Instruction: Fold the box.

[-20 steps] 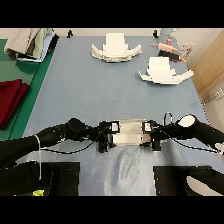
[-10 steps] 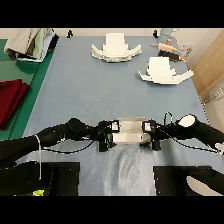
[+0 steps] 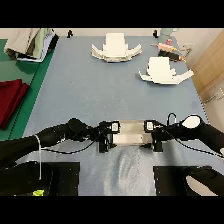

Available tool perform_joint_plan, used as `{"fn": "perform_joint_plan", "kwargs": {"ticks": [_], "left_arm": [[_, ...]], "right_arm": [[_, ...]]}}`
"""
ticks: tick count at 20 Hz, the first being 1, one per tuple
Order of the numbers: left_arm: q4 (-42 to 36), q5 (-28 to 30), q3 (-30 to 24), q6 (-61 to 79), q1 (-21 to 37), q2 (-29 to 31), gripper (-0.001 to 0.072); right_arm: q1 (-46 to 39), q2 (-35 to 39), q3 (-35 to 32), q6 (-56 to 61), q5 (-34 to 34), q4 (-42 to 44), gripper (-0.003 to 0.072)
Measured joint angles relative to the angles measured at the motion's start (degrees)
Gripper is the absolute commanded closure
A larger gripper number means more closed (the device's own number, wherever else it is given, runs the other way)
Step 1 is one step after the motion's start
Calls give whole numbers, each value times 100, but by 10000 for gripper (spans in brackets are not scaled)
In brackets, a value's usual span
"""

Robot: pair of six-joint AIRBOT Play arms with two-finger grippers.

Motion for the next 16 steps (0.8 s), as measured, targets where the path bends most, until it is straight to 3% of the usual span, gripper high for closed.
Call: {"fn": "perform_joint_plan", "kwargs": {"ticks": [11,16], "left_arm": [[-2,26,-2,-13,0,0,287],[0,20,0,-4,0,0,288]], "right_arm": [[-715,2103,0,2111,844,-463,-21],[-774,2494,0,5121,953,527,-20]]}}
